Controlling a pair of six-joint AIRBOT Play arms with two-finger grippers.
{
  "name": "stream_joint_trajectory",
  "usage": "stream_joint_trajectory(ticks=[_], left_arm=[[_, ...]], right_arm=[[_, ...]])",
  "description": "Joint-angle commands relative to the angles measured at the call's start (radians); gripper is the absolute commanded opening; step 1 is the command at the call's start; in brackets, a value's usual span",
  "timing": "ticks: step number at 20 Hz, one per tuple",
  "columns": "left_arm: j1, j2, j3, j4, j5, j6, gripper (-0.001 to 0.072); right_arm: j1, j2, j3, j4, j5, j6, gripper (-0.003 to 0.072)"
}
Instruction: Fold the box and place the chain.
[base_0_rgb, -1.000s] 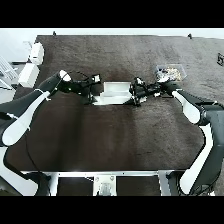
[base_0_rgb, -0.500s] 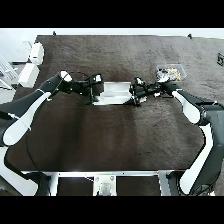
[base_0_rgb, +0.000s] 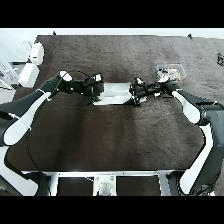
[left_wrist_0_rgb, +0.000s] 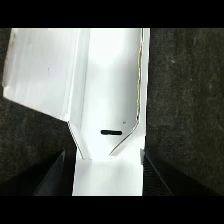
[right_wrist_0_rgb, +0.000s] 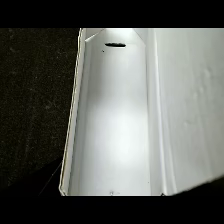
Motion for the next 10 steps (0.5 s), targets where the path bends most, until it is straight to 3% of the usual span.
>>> stream_joint_trajectory(ticks=[1, 7, 9, 10], left_arm=[[-0.003, -0.013, 0.001, -0.019, -0.005, 0.003, 0.0561], [-0.01, -0.031, 0.001, -0.017, 0.015, 0.003, 0.0559], [-0.01, -0.031, 0.001, -0.017, 0.027, 0.004, 0.042], [-0.01, -0.031, 0.001, -0.018, 0.025, 0.005, 0.0421]], right_arm=[[0.0, 0.0, 0.0, 0.0, 0.0, 0.0, 0.0406], [0.0, 0.0, 0.0, 0.0, 0.0, 0.0, 0.0406], [0.0, 0.0, 0.0, 0.0, 0.0, 0.0, 0.0407], [0.0, 0.0, 0.0, 0.0, 0.0, 0.0, 0.0406]])
